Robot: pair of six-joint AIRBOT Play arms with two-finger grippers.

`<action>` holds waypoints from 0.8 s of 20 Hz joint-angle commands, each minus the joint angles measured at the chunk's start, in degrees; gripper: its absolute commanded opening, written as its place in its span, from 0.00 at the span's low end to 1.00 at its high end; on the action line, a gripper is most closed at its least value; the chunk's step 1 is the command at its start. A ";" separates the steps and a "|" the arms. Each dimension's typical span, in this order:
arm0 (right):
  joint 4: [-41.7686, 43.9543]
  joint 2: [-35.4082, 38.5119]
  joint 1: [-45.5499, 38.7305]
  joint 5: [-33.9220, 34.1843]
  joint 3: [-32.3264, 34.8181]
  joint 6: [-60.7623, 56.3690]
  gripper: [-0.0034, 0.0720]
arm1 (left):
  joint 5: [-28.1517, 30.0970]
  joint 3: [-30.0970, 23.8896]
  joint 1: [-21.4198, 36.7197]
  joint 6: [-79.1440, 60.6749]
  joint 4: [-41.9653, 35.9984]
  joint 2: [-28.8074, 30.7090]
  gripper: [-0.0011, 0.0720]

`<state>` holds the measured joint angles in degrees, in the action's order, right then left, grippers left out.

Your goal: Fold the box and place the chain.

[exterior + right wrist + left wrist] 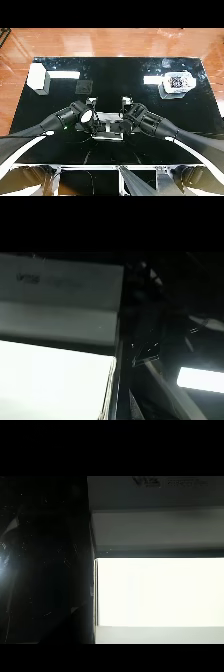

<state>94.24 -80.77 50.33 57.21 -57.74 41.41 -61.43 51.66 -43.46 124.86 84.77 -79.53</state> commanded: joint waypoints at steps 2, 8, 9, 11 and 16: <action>0.15 0.17 -0.35 1.05 -0.44 0.46 0.58 | -0.11 -0.02 0.00 0.00 0.02 -0.04 0.04; 0.22 -1.33 -0.33 1.25 -0.44 0.39 0.44 | -0.02 -0.02 0.00 0.00 0.17 -0.04 0.04; 0.22 -1.33 -0.35 1.33 -0.46 0.35 0.44 | -0.02 -0.02 0.00 0.02 0.17 -0.04 0.04; 0.22 -1.36 -0.33 1.29 -0.44 -0.31 0.33 | 0.09 -0.02 0.00 0.02 0.15 -0.04 0.04; 1.81 -1.36 -0.33 -1.53 -0.46 -0.28 0.08 | 0.11 -0.02 0.00 0.02 0.11 -0.04 0.04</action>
<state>94.96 -82.11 50.00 57.60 -58.13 41.15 -61.45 51.66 -43.46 124.99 84.88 -79.53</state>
